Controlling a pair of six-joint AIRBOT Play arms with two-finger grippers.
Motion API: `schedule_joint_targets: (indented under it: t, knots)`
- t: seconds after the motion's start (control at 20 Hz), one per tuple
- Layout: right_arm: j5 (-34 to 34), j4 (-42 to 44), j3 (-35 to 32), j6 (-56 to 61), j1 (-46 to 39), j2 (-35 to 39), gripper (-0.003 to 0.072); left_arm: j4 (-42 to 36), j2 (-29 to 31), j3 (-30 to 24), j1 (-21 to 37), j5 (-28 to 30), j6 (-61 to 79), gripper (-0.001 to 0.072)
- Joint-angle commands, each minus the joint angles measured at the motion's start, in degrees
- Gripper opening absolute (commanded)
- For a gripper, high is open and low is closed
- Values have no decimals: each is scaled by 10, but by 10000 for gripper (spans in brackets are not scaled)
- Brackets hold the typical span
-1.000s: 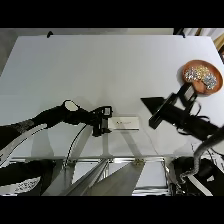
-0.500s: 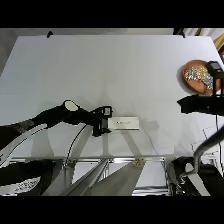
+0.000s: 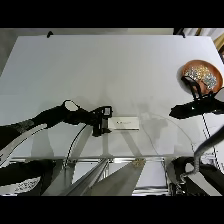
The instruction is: Fold the box and place the chain.
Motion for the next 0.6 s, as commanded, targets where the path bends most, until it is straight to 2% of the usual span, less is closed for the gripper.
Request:
schedule_joint_targets:
  t: [0.0,0.55]
  knots:
    - [9,-22,-3,10,1,-16,17,0,0,0,0,0,0,254]
    - [9,-14,-3,10,1,-16,17,0,0,0,0,0,0,254]
